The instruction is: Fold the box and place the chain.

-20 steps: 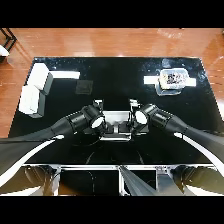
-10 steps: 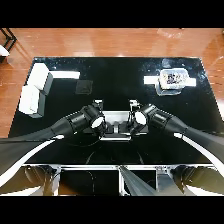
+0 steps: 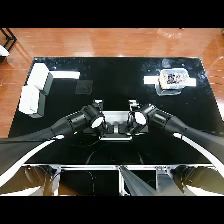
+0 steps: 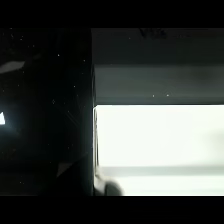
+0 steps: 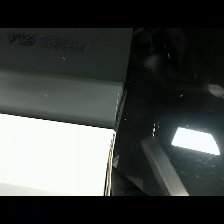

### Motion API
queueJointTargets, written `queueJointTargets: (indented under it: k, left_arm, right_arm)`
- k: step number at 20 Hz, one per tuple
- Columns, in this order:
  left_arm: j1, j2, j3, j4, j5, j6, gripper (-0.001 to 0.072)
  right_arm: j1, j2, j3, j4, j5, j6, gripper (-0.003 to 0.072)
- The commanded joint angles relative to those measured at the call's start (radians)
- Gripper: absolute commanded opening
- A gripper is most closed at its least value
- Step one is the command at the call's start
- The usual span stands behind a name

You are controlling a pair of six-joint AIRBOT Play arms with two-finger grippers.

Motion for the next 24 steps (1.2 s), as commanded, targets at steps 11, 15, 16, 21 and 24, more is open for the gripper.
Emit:
queueJointTargets:
  k: [11, 15, 16, 21, 24]
  left_arm:
    - [0.0, -0.001, 0.0, 0.003, 0.0, 0.002, 0.0024]
    - [0.0, -0.001, 0.0, 0.003, 0.0, 0.002, 0.0024]
    - [0.0, -0.001, 0.0, 0.003, 0.0, 0.002, 0.0024]
    - [0.0, -0.001, 0.0, 0.003, 0.0, 0.002, 0.0024]
    - [0.0, -0.001, 0.0, 0.002, 0.0, 0.002, 0.0024]
  right_arm:
    - [-0.046, 0.144, 0.033, -0.052, 0.101, -0.164, 0.0383]
    - [-0.044, 0.13, 0.027, -0.031, 0.103, -0.168, 0.038]
    - [-0.042, 0.117, 0.027, -0.015, 0.08, -0.164, 0.037]
    - [0.003, 0.034, 0.028, -0.02, 0.045, -0.068, 0.0363]
    - [0.024, -0.002, 0.031, -0.054, 0.025, 0.013, 0.0362]
